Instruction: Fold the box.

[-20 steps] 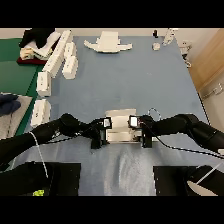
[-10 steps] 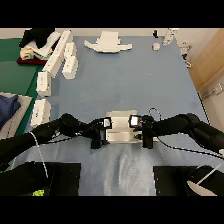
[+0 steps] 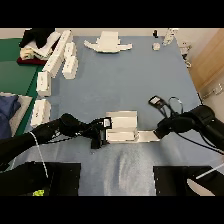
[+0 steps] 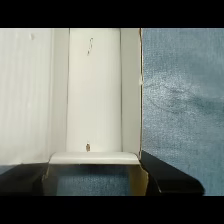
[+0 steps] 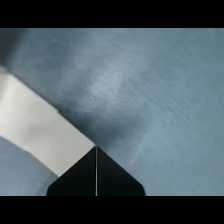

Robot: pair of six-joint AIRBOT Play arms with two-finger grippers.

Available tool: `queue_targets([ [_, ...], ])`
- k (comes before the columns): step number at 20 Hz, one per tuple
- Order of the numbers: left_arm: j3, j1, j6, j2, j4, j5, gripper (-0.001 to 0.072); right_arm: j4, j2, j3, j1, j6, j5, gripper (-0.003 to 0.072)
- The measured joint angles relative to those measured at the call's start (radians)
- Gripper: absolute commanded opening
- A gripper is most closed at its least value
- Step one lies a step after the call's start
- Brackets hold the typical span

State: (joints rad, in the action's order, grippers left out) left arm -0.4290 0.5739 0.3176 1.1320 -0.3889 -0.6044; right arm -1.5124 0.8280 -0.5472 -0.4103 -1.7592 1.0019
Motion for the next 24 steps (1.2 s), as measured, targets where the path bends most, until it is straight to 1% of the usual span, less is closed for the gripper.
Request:
queue_targets([
  [2, 0.000, 0.000, 0.000, 0.000, 0.000, 0.000, 0.0353, -0.010, 0.024, -0.001, 0.135, 0.132, 0.028, 0.0000],
  [4, 0.000, 0.000, 0.000, 0.000, 0.000, 0.000, 0.0353, -0.126, 0.067, 0.001, 0.288, 0.162, 0.056, 0.0000],
  [7, 0.000, 0.000, 0.000, 0.000, 0.000, 0.000, 0.0354, -0.379, 0.147, 0.014, 0.470, 0.037, 0.101, 0.0000],
  [9, 0.000, 0.000, 0.000, 0.000, 0.000, 0.000, 0.0354, -0.502, 0.208, 0.018, 0.559, -0.069, 0.141, 0.0000],
  [10, 0.000, 0.000, 0.000, 0.000, 0.000, 0.000, 0.0353, -0.539, 0.234, 0.019, 0.589, -0.111, 0.160, 0.0000],
  [13, 0.000, 0.000, 0.000, 0.000, 0.000, 0.000, 0.0354, -0.648, 0.307, 0.022, 0.640, -0.232, 0.214, -0.0001],
  [16, 0.000, 0.000, 0.000, 0.000, 0.000, 0.000, 0.0354, -0.730, 0.354, 0.023, 0.658, -0.319, 0.266, -0.0001],
  [20, 0.000, 0.000, 0.000, 0.000, 0.000, 0.000, 0.0354, -0.830, 0.377, 0.024, 0.659, -0.400, 0.332, -0.0001],
  [24, 0.000, 0.000, 0.000, 0.000, 0.000, 0.000, 0.0354, -0.877, 0.384, 0.053, 0.618, -0.431, 0.333, -0.0001],
])
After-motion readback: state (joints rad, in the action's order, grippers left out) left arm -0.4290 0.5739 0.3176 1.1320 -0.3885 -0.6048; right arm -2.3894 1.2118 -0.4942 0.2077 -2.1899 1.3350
